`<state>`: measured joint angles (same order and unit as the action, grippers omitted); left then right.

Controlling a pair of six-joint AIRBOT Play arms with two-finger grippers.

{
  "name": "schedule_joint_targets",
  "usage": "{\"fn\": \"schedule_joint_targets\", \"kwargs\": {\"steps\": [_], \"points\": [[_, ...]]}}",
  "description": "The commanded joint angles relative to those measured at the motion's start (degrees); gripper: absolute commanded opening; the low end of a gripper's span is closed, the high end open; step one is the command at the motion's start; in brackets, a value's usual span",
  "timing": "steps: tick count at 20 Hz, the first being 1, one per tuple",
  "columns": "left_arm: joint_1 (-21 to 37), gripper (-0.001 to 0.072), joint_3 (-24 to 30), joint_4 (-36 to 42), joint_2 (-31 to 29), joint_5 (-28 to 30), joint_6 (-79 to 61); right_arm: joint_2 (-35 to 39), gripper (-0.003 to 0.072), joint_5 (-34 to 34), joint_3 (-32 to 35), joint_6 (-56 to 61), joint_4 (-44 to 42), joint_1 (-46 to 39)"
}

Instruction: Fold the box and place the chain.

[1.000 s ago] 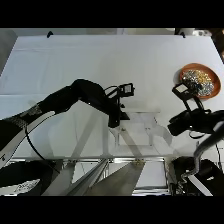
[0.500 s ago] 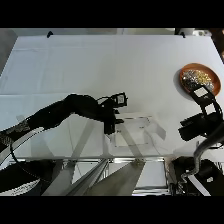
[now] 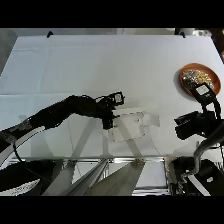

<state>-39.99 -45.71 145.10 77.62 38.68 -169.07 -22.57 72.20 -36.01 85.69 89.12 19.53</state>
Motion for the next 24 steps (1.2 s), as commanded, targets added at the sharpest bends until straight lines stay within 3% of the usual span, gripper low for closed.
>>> {"fn": "schedule_joint_targets", "kwargs": {"steps": [1, 10, 18, 24], "points": [[-0.13, 0.0002, 0.04, -0.48, 1.75, -0.13, -0.04, 0.02, 0.0195, -2.43, -0.04, 0.0, -0.48, 0.04], [-0.15, -0.0001, -1.18, 1.01, 1.95, 1.03, -0.07, -1.33, 0.0195, -3.1, -0.04, 0.0, -0.48, 0.04], [-0.39, -0.0002, -14.8, -2.95, 11.32, 9.77, -0.07, -1.75, 0.0195, -3.23, -0.04, 0.02, -0.48, 0.04], [-2.1, 0.0, -14.84, -5.49, 11.76, 6.49, -0.07, -1.75, 0.0195, -3.34, -0.04, 0.07, -0.5, 0.04]]}}
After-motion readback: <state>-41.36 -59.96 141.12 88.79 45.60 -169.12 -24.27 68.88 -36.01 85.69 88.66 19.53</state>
